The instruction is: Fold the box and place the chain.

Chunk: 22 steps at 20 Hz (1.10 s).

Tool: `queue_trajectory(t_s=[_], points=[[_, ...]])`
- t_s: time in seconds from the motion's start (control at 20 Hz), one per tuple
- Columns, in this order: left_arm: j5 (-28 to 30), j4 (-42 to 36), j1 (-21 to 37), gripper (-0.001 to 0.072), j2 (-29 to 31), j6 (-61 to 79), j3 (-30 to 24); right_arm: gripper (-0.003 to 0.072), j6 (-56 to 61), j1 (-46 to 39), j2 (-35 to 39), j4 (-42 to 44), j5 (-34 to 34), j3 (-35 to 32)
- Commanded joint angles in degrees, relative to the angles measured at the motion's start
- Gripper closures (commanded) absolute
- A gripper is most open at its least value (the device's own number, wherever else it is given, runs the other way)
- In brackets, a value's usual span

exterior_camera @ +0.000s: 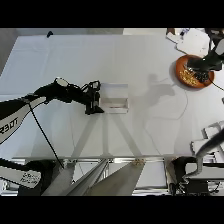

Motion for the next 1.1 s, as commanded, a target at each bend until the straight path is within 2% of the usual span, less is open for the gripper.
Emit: queue_trajectory(t_s=[0.0,0.3,0.55,0.75,0.9,1.05], points=[[0.02,0.02,0.00,0.0318,0.04,0.00,0.02,0.0679,-0.44,3.65,4.13,0.39,6.78,-0.33],[0.02,0.02,0.00,0.0318,0.04,0.00,0.02,0.0679,-0.42,14.71,11.13,1.90,12.57,-0.35],[0.02,0.02,0.00,0.0318,0.04,0.00,0.02,0.0678,-0.42,26.93,12.72,1.90,16.17,-0.35],[0.02,0.02,0.00,0.0318,0.04,0.00,0.02,0.0678,-0.42,35.26,12.72,2.56,14.16,-0.35],[0.00,0.02,0.00,0.0318,0.04,0.00,0.02,0.0677,-0.52,39.65,12.70,5.57,12.09,-0.35],[0.02,0.02,0.00,0.0318,0.04,0.00,0.02,0.0677,-5.44,43.78,12.22,10.38,9.05,-0.35]])
